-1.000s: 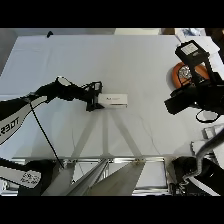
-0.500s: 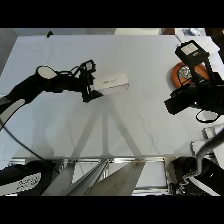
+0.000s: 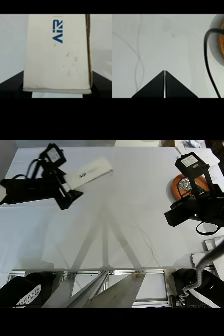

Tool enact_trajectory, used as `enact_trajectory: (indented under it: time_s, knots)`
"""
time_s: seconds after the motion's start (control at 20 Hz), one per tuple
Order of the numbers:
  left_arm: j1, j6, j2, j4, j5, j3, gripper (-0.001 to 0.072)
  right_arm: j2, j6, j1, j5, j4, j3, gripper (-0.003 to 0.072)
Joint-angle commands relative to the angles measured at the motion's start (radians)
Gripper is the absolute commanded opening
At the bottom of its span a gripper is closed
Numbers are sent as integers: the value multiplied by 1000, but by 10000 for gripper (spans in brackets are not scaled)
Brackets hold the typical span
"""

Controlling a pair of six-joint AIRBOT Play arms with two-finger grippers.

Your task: Fold the box and place the chain.

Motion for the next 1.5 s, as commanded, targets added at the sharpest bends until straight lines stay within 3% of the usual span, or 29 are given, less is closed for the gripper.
enact_trajectory:
  time_s: [0.0,0.25,0.5,0.75,1.05,1.2,1.3,1.45]
  knots:
    - [19,-342,106,350,23,1,9,1,0,0,0,0,1,14]
    - [220,-505,100,388,48,0,8,1,0,0,0,0,1,14]
    - [396,-547,-26,279,212,0,6,1,0,0,0,0,1,14]
    - [406,-544,-303,283,275,0,7,1,0,0,0,0,1,14]
    - [406,-550,-572,283,488,0,12,1,0,0,0,0,1,14]
    - [407,-577,-618,283,481,0,17,1,0,0,0,0,1,14]
    - [407,-597,-625,283,466,0,95,1,0,0,0,0,1,14]
    - [407,-596,-640,288,451,0,99,1,0,0,0,0,1,14]
